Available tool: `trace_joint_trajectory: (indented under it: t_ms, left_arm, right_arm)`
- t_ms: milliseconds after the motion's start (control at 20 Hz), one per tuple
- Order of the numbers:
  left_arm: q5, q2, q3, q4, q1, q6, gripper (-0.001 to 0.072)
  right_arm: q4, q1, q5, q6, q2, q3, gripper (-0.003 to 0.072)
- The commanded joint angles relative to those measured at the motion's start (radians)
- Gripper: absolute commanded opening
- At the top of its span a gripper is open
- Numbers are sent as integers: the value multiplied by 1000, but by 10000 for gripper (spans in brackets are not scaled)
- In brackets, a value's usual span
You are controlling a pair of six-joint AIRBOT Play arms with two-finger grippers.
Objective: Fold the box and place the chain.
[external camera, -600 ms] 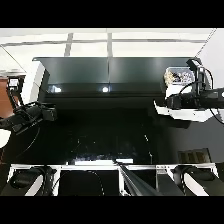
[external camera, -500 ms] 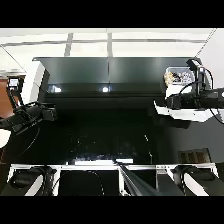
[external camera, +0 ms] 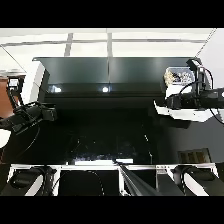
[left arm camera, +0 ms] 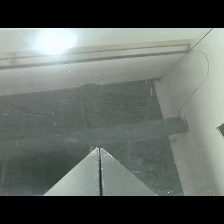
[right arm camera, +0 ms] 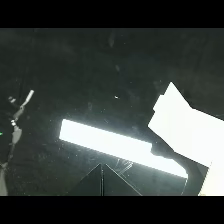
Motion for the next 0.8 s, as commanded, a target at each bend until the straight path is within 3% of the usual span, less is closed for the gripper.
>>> trace_joint_trajectory:
  t_ms: [0,150,450,500,550,600,650,700,750]
  left_arm:
    - [0,1,0,0,-1,0,26]
    - [35,1,0,0,-1,0,27]
    - [98,-19,0,0,-1,0,29]
    - [127,-35,0,-7,-1,0,134]
    - [146,-55,0,-27,-1,0,477]
    - [156,-83,2,-35,-1,0,703]
    - [146,-112,8,-35,-1,0,704]
    - [128,-143,17,-37,-1,0,704]
    - [106,-170,27,-51,-1,0,704]
  right_arm:
    - [0,0,0,0,0,0,15]
    - [0,0,-14,0,0,0,15]
    - [37,0,-245,0,0,0,15]
    - [58,0,-290,1,0,0,15]
    - [70,0,-329,0,0,0,16]
    - [68,0,-359,0,-1,0,33]
    - [68,0,-374,1,-2,0,342]
    - [68,0,-369,-1,-5,0,711]
    - [57,-1,-357,0,-7,0,712]
